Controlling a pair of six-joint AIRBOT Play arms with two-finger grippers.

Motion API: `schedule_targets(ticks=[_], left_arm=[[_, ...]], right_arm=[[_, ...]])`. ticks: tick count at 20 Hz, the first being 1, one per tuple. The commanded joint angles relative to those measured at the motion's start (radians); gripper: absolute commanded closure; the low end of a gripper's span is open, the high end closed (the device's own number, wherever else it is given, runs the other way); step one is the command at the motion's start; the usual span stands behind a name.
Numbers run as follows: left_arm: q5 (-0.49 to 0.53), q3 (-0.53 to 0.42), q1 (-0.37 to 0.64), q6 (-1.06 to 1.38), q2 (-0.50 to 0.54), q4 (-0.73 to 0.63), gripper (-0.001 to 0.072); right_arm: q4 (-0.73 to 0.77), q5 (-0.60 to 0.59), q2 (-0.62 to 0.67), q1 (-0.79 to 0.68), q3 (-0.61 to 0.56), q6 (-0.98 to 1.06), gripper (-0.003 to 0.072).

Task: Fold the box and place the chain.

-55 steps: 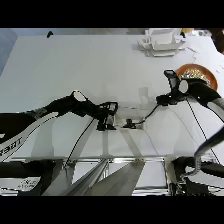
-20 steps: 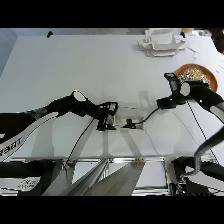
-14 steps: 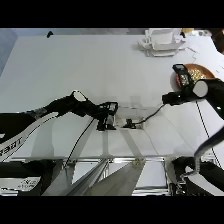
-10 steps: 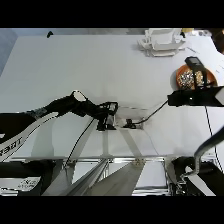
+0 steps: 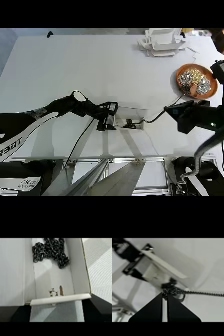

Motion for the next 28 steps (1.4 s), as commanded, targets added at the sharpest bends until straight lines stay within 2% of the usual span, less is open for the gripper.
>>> schedule_targets(ticks=[1,6,10,15,18,20,22,26,28], left_arm=[[0.000,0.000,0.001,0.000,0.000,0.000,0.0627],[0.000,0.000,0.001,0.000,0.000,0.000,0.0627],[0.000,0.000,0.001,0.000,0.000,0.000,0.0627],[0.000,0.000,0.001,0.000,0.000,0.000,0.0627],[0.000,0.000,0.001,0.000,0.000,0.000,0.0627],[0.000,0.001,0.001,0.000,0.000,0.000,0.0627],[0.000,0.000,0.001,0.000,0.000,0.000,0.0627],[0.000,0.001,0.001,0.000,0.000,0.000,0.0627],[0.000,0.000,0.001,0.000,0.000,0.000,0.0627]], right_arm=[[0.140,-0.010,0.023,0.055,0.001,-0.037,0.0669],[0.207,-0.118,0.023,0.096,-0.012,-0.067,0.0670],[0.217,-0.284,-0.002,0.155,-0.093,-0.108,0.0669],[0.201,-0.326,-0.126,0.248,-0.181,-0.166,0.0669],[0.094,-0.399,-0.217,0.296,-0.213,-0.154,0.0668],[0.079,-0.401,-0.279,0.305,-0.216,-0.154,0.0664],[0.079,-0.396,-0.328,0.325,-0.216,-0.154,0.0585],[0.078,-0.428,-0.391,0.396,-0.217,-0.154,0.0575],[0.081,-0.433,-0.376,0.394,-0.209,-0.154,0.0562]])
